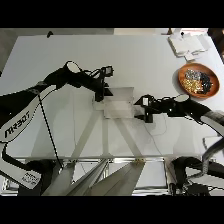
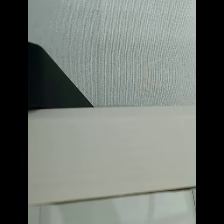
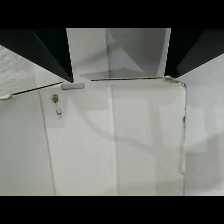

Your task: Fold the box and place the chain.

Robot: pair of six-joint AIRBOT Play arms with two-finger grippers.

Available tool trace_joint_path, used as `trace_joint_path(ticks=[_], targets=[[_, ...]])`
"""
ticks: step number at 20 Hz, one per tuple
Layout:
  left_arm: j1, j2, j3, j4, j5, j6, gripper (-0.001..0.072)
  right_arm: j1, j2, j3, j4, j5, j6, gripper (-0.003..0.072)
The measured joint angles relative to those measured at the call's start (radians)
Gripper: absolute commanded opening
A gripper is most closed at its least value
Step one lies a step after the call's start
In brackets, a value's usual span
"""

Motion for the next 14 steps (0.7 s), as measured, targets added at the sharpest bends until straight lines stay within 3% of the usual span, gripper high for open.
trace_joint_path(ticks=[14], targets=[[0.0,0.0,0.0,0.001,0.0,0.0,0.0014,0.0,-0.013,0.0,0.121,-0.088,0.22,0.0638]])
